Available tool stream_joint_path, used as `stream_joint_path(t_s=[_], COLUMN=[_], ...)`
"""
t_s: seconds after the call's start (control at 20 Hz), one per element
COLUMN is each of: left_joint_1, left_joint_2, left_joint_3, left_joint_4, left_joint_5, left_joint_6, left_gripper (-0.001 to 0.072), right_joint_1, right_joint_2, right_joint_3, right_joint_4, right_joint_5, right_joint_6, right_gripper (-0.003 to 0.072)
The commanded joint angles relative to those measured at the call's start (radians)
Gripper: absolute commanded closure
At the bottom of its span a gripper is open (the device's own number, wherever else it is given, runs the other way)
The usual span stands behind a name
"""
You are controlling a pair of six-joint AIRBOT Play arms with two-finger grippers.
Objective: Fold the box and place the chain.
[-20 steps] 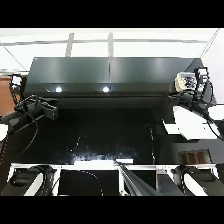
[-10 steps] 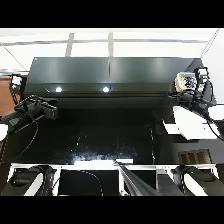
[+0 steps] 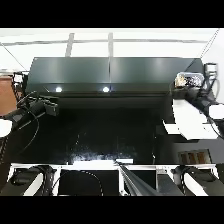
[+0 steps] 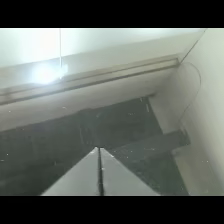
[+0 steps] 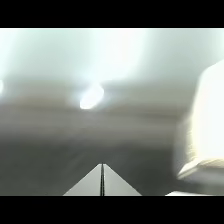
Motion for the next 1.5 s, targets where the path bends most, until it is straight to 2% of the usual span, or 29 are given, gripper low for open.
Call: stream_joint_path(t_s=[0.0,0.05,0.1,0.15,0.25,0.3,0.35,0.45,0.55,0.6,0.65,0.8,1.05,1.45], left_joint_1=[-0.001,-0.001,-0.001,-0.001,-0.001,-0.001,-0.001,-0.001,-0.001,-0.001,-0.001,-0.001,-0.001,-0.001], left_joint_2=[-0.058,-0.068,-0.073,-0.074,-0.074,-0.074,-0.074,-0.074,-0.074,-0.074,-0.074,-0.074,-0.074,-0.074], left_joint_3=[0.000,0.000,0.000,0.000,0.000,0.000,0.000,0.000,0.000,0.000,0.000,0.000,0.000,0.000], left_joint_4=[-0.082,-0.090,-0.089,-0.088,-0.089,-0.089,-0.089,-0.089,-0.089,-0.089,-0.089,-0.089,-0.089,-0.089], left_joint_5=[0.057,0.057,0.053,0.049,0.040,0.026,0.018,0.014,0.014,0.013,0.009,-0.014,-0.023,-0.031], left_joint_6=[-0.004,-0.009,-0.008,-0.008,-0.008,-0.008,-0.008,-0.008,-0.008,-0.008,-0.008,-0.008,-0.008,-0.008], left_gripper=[0.0275,0.0004,-0.0001,-0.0001,-0.0001,-0.0001,-0.0001,-0.0001,-0.0001,-0.0001,-0.0001,0.0000,0.0000,0.0000], right_joint_1=[-0.157,-0.250,-0.356,-0.459,-0.632,-0.711,-0.769,-0.851,-0.887,-0.894,-0.897,-0.887,-0.792,-0.772], right_joint_2=[-0.040,-0.072,-0.118,-0.166,-0.259,-0.312,-0.361,-0.469,-0.549,-0.572,-0.584,-0.589,-0.606,-0.551], right_joint_3=[0.039,0.075,0.117,0.161,0.254,0.308,0.360,0.479,0.548,0.559,0.559,0.559,0.559,0.611], right_joint_4=[0.047,0.041,0.040,0.037,0.034,-0.014,-0.123,-0.465,-0.644,-0.649,-0.618,-0.382,-0.525,-0.470], right_joint_5=[-0.327,-0.290,-0.208,-0.108,0.108,0.220,0.334,0.624,0.842,0.905,0.945,0.985,1.021,0.963], right_joint_6=[0.001,-0.010,-0.036,-0.048,0.003,0.090,0.192,0.394,0.380,0.310,0.231,0.037,0.012,0.018], right_gripper=[0.0595,0.0340,0.0142,0.0033,0.0036,0.0039,0.0048,0.0047,0.0047,0.0048,0.0048,0.0048,0.0049,0.0049])
